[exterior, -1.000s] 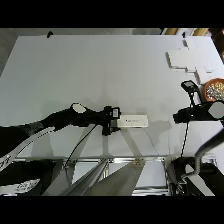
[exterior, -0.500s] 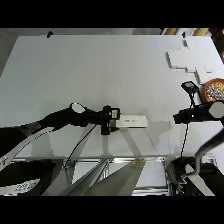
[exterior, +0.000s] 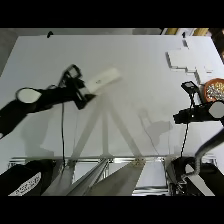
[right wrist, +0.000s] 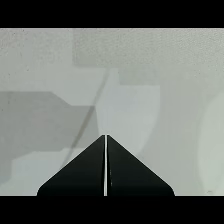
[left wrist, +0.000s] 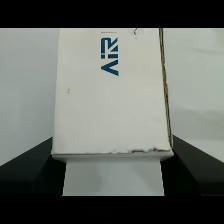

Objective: Fold the box and place the chain.

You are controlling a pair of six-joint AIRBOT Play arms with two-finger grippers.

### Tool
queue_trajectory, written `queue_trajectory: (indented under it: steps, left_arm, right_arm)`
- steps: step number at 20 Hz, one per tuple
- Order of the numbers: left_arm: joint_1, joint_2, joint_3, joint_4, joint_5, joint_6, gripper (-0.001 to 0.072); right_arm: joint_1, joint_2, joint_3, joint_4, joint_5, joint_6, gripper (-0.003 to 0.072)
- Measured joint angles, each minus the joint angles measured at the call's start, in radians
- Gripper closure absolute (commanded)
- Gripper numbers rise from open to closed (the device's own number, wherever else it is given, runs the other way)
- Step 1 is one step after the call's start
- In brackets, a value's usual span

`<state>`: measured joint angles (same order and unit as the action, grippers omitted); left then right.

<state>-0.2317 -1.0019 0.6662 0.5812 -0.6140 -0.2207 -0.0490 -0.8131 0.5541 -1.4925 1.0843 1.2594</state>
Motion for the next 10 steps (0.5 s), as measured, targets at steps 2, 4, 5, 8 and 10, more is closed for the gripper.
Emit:
queue_trajectory:
  steps: [2,4,5,8,10]
  left_arm:
    - [0.129,0.072,0.0,0.147,0.0,-0.212,0.0696]
    - [0.254,0.119,0.0,0.291,-0.016,-0.413,0.0695]
    - [0.31,0.133,0.0,0.359,-0.032,-0.5,0.0686]
    - [0.462,0.154,0.0,0.569,-0.093,-0.741,0.0645]
    - [0.54,0.161,0.0,0.687,-0.128,-0.874,0.0618]
  right_arm:
    - [0.0,0.0,0.0,0.0,0.0,0.0,0.0668]
    - [0.0,0.0,0.0,0.0,0.0,0.0,0.0668]
    - [0.0,0.0,0.0,0.0,0.0,0.0,0.0668]
    - [0.0,0.0,0.0,0.0,0.0,0.0,0.0668]
    - [0.0,0.0,0.0,0.0,0.0,0.0,0.0668]
